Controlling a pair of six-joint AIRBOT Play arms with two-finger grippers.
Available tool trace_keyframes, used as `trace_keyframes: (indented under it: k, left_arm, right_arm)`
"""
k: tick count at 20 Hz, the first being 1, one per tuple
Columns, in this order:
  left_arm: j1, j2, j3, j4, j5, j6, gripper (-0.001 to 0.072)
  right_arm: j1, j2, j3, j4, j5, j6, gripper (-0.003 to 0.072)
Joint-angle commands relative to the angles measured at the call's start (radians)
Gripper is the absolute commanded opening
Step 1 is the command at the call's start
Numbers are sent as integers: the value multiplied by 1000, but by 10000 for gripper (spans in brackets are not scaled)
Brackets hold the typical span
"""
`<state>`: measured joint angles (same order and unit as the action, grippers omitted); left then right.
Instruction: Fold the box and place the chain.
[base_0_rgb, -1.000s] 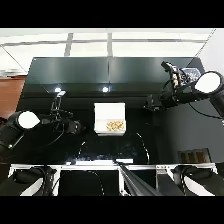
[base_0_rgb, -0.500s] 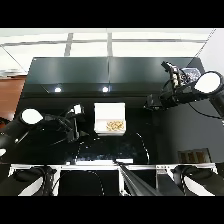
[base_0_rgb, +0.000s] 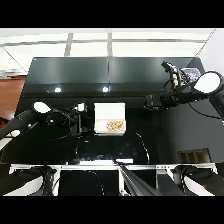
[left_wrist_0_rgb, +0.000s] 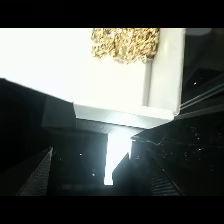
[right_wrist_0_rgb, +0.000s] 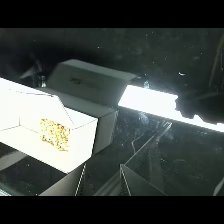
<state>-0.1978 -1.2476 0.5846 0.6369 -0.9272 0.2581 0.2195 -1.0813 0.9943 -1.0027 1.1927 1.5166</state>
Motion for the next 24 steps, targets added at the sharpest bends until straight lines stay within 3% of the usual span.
trace_keyframes:
  k: [1,11,20,24]
  left_arm:
    - [-2,-35,11,-23,-5,62,711]
    - [-87,-35,11,-77,5,72,710]
    - [-91,-55,23,-9,-2,-31,710]
    - [-116,-55,24,-51,0,-29,710]
  right_arm:
    - [1,0,0,1,-5,3,269]
    - [1,0,0,0,-37,2,269]
    - [1,0,0,0,-33,2,269]
    - [1,0,0,0,-34,2,269]
